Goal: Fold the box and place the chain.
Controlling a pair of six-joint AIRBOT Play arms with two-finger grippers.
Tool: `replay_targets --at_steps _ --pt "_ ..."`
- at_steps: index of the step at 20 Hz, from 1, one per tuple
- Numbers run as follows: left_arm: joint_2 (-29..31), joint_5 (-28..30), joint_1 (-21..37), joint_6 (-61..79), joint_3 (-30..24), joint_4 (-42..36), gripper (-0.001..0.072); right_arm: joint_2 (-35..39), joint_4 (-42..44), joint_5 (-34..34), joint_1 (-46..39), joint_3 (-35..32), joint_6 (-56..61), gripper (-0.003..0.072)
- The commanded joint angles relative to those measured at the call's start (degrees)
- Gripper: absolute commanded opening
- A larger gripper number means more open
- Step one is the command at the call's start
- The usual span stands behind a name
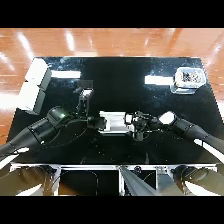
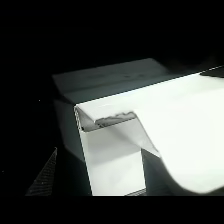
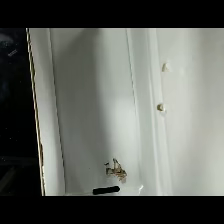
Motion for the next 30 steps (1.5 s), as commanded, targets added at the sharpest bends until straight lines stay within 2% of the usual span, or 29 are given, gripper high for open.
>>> replay_targets --at_steps 1,4,10,13,17,21,25,28,30 --pt "-0.8 0.1 -2.6 -6.3 0.3 4.7 0.0632 0.0 0.0 0.0 0.0 0.0 0.0 0.0549" --pt "-2.1 -0.1 -4.5 -9.0 1.1 7.6 0.0632 0.0 0.0 0.0 0.0 0.0 0.0 0.0549" --pt "-4.6 0.6 -4.7 -10.4 3.1 9.1 0.0631 0.0 0.0 0.0 0.0 0.0 0.0 0.0549" --pt "-7.7 4.5 -5.4 -10.4 5.7 9.5 0.0631 0.0 0.0 0.0 0.0 0.0 0.0 0.0549" --pt "-11.4 11.0 -7.8 -13.7 10.2 17.0 0.0625 0.0 0.0 0.0 0.0 0.0 0.0 0.0549" --pt "-14.3 15.9 -10.0 -14.9 12.6 19.9 0.0621 0.0 0.0 0.0 0.0 0.0 0.0 0.0549" --pt "-16.1 15.9 -10.0 -15.0 13.1 19.9 0.0614 0.0 0.0 0.0 0.0 0.0 0.0 0.0549" --pt "-16.1 13.6 -9.9 -16.8 13.6 18.2 0.0612 0.0 0.0 0.0 0.0 0.0 0.0 0.0549" --pt "-16.1 13.5 -9.9 -17.0 14.2 17.1 0.0553 0.0 0.0 0.0 0.0 0.0 0.0 0.0549"
